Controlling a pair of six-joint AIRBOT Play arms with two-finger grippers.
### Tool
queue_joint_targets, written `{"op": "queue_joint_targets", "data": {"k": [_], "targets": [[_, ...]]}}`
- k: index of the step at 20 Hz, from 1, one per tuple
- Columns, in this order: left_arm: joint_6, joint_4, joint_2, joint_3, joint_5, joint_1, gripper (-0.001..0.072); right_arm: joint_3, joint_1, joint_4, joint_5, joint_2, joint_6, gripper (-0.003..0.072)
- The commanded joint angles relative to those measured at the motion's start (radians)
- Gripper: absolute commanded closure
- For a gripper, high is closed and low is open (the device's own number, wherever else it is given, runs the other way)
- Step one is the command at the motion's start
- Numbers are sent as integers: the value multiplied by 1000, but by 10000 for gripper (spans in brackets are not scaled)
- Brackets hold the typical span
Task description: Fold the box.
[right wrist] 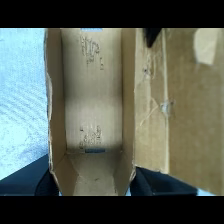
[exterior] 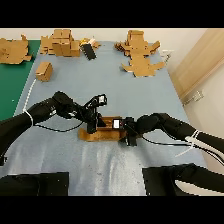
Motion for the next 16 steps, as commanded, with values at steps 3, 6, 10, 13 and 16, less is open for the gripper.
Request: {"op": "queue_joint_targets", "data": {"k": [3,6,10,13,16], "targets": [[-1,-3,0,1,-1,-1,698,0,1,20,3,0,0,113],[-1,-3,0,1,-1,-1,698,0,1,27,3,0,0,113],[-2,-3,0,1,-1,-1,698,0,1,40,3,0,0,113],[-2,-3,0,1,-1,0,698,0,1,45,3,0,0,114],[-2,-3,0,1,-1,0,698,-1,1,45,2,-7,0,169]]}}
